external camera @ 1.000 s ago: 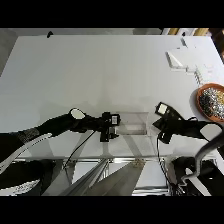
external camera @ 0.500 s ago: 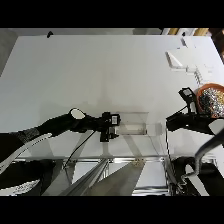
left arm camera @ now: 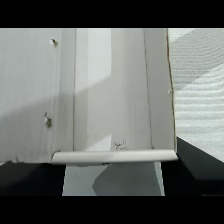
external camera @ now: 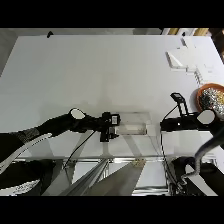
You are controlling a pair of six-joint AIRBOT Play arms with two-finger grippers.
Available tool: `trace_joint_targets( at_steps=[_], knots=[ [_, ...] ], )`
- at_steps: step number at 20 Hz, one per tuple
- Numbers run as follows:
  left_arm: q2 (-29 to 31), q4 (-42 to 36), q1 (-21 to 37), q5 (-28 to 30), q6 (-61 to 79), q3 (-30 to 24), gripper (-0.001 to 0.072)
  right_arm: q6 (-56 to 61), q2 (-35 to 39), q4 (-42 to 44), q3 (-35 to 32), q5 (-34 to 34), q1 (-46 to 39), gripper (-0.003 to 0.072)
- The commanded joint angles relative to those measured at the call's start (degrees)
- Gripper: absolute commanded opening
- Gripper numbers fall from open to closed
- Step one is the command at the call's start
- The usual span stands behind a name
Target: Fold the box and place the chain.
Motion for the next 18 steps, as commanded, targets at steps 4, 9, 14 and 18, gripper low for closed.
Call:
trace_joint_targets(
  at_steps=[4, 9, 14, 18],
  knots=[
    [0.0, 0.0, 0.0, 0.0, 0.0, 0.0, 0.0274, -2.7, -5.3, 6.6, 0.0, 1.9, 3.2, 0.0017],
    [0.0, 0.0, 0.0, 0.0, 0.0, 0.0, 0.0274, -4.6, 1.7, 11.1, 0.0, 4.1, 3.2, 0.0072],
    [0.0, 0.0, 0.0, 0.0, 0.0, 0.0, 0.0274, -4.6, 6.1, 17.8, 0.0, 3.7, 3.2, 0.0239],
    [0.0, 0.0, 0.0, 0.0, 0.0, 0.0, 0.0274, -4.5, 5.9, 17.5, 0.0, 1.8, 7.4, 0.0285]
  ],
)
